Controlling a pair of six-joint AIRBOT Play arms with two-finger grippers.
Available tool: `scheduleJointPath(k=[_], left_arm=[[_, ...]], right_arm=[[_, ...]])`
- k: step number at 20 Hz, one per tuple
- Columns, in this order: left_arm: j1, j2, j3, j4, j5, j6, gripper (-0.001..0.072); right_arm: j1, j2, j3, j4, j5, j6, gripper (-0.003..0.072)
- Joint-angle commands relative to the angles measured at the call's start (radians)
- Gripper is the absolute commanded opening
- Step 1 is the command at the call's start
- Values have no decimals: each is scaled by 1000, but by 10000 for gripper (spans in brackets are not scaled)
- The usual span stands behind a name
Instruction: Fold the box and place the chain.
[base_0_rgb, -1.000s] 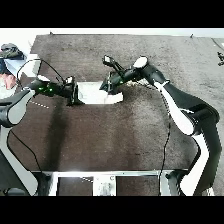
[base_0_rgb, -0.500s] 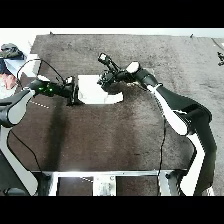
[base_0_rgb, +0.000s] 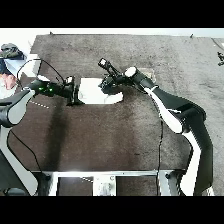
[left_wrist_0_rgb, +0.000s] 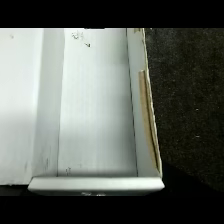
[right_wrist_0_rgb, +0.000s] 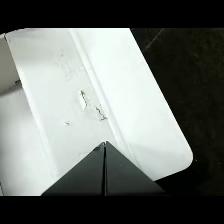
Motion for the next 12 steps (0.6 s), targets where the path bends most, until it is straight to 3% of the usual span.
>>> scheduleJointPath(k=[1, 4, 8, 9, 10, 11, 12], left_arm=[[0, 1, 0, 0, 0, 1, 298], [0, 1, 0, 0, 0, 1, 298], [0, 1, 0, 0, 0, 2, 298], [0, 1, 0, 0, 0, 1, 298], [0, 1, 0, 0, 0, 1, 298], [0, 1, 0, 0, 0, 1, 298], [0, 1, 0, 0, 0, 1, 298]], right_arm=[[-1, 45, 0, 2, -8, 1, -13], [-11, 130, 0, -5, 45, 2, -12], [-21, 225, 0, -170, 259, 2, 4], [-21, 228, 0, -218, 305, 1, 217], [-21, 220, 0, -261, 336, 1, 502], [-20, 207, 0, -297, 353, 1, 588], [-20, 187, 0, -317, 361, 0, 592]])
